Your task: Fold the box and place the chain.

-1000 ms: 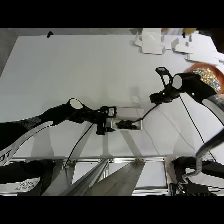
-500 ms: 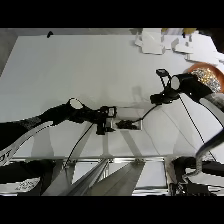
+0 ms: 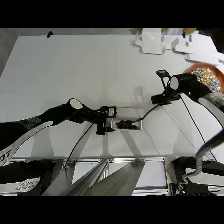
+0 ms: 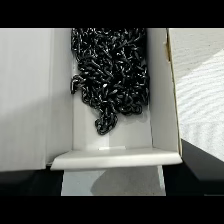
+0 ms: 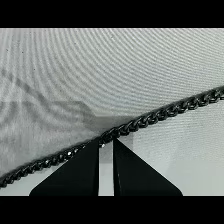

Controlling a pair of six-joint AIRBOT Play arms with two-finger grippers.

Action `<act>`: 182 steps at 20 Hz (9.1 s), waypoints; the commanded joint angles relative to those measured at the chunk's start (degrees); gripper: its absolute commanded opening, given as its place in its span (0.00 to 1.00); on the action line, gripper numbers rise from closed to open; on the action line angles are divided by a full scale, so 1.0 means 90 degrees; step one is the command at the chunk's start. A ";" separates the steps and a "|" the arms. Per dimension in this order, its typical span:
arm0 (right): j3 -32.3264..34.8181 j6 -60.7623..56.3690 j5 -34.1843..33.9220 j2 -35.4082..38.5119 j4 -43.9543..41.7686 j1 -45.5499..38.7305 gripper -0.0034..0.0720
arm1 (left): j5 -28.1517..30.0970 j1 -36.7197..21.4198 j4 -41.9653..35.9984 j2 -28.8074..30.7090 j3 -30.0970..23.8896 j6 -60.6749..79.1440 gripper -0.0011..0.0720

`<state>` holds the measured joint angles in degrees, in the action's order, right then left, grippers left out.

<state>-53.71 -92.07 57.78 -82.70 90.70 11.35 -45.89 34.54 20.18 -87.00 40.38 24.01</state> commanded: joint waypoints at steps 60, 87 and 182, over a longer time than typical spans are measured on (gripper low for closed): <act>0.0376 -0.0542 0.0170 0.1105 0.0114 0.0801 0.44 | 0.0002 -0.0005 0.0000 0.0005 -0.0002 0.0002 0.19; 0.0393 -0.0158 0.1088 0.2188 -0.0085 0.1399 0.06 | 0.0000 -0.0005 0.0000 0.0005 -0.0002 0.0000 0.19; 0.1287 0.5095 -0.1175 0.2499 -0.1804 0.3580 0.31 | -0.0022 -0.0005 0.0000 0.0005 -0.0002 0.0002 0.19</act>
<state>-42.19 -46.13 46.17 -61.39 75.77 43.55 -46.00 34.50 20.18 -87.00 40.38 24.08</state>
